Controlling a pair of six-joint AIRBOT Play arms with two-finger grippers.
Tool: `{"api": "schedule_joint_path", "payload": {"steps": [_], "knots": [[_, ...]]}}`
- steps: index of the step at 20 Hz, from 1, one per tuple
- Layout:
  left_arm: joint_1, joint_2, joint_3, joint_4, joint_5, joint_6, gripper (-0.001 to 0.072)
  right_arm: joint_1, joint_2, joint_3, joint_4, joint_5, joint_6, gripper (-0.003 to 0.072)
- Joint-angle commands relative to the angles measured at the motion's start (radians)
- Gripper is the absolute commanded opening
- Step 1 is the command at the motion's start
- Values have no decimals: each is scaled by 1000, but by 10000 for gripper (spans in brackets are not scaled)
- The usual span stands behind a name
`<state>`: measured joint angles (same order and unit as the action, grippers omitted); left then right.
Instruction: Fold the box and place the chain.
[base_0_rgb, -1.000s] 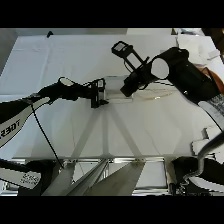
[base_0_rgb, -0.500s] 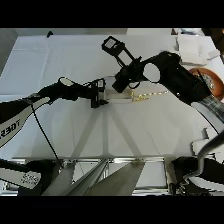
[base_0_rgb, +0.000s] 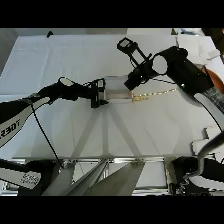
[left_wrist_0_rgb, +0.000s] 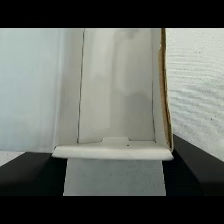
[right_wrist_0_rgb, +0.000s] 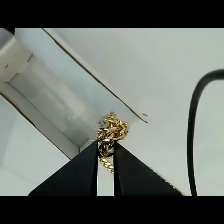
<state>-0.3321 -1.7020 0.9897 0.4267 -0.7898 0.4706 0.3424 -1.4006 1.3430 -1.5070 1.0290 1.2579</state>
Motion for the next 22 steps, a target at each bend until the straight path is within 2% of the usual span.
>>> {"api": "schedule_joint_path", "payload": {"steps": [1,6,9,12,16,19,22], "knots": [[0,0,0,0,0,0,258,-7,-18,1,5,40,-10,9],[0,0,0,0,0,0,258,-7,-129,1,148,89,-11,9],[0,0,0,0,0,0,258,-7,-164,1,153,79,-11,9],[0,0,0,0,0,0,258,-7,-151,1,185,79,-59,10],[0,0,0,0,0,0,258,3,-115,1,313,85,-151,10],[0,0,0,0,0,0,258,48,-130,1,307,76,-164,10],[0,0,0,0,0,0,258,70,-180,1,281,3,-118,12]]}}
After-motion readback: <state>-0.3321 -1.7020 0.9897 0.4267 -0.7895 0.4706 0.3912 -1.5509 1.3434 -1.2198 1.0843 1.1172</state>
